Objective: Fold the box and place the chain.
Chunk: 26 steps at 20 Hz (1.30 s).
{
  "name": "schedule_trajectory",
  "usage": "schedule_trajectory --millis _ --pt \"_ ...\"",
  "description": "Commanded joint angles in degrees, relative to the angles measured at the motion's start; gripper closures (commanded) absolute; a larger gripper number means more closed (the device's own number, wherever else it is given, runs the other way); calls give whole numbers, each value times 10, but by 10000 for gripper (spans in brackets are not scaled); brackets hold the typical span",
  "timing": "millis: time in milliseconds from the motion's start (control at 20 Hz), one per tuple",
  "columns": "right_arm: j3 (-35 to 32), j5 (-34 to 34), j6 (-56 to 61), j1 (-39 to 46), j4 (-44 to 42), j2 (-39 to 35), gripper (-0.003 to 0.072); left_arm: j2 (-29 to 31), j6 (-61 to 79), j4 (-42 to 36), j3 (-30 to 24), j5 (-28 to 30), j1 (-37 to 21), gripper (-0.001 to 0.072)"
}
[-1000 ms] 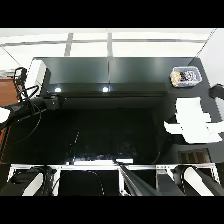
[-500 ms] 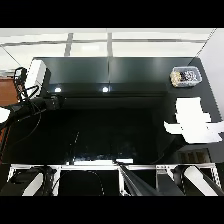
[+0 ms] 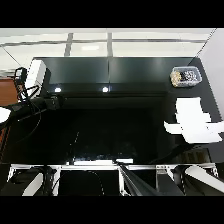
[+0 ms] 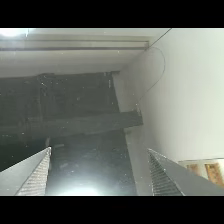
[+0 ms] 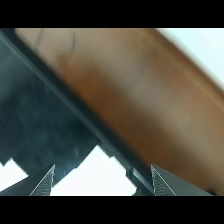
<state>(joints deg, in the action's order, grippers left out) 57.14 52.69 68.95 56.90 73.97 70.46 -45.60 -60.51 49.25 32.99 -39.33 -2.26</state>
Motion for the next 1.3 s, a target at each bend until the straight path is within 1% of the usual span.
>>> schedule_trajectory --millis 0,150,250,450,550,600,650,700,750,800,850,900,950,1050,1150,1250 --pt "61 150 -76 12 30 93 -18 -3 0 0 0 1 0 5" --pt "85 153 -91 12 40 134 -17 -4 0 -1 0 0 0 5" --pt "116 178 -108 12 33 168 -17 -4 0 -1 0 2 0 5" --pt "149 220 -186 18 -74 212 -17 -4 0 -3 0 3 0 6" --pt "150 234 -201 19 -82 219 -16 -4 0 -3 0 3 0 6" --pt "150 238 -206 19 -79 219 32 -4 0 -3 0 3 0 6" --pt "150 243 -207 19 -74 218 222 -4 0 -3 0 4 0 6" --pt "150 250 -208 19 -71 217 351 -4 0 -3 0 3 0 6" --pt "150 258 -211 19 -69 214 535 -4 0 -3 0 3 0 6" --pt "149 263 -213 18 -69 209 617 -4 0 -3 0 3 0 6" --pt "147 265 -215 17 -74 200 678 -4 0 -3 0 3 0 6" --pt "144 264 -215 15 -83 189 672 -4 0 -3 0 3 0 6" --pt "139 261 -218 12 -111 177 672 -4 0 -3 0 3 0 6" --pt "123 254 -233 2 -196 148 672 -4 0 -3 0 3 0 7" --pt "104 241 -238 -20 -259 119 672 -4 1 -3 0 3 0 6" --pt "78 221 -227 -58 -287 90 672 -4 1 -3 0 3 0 7"
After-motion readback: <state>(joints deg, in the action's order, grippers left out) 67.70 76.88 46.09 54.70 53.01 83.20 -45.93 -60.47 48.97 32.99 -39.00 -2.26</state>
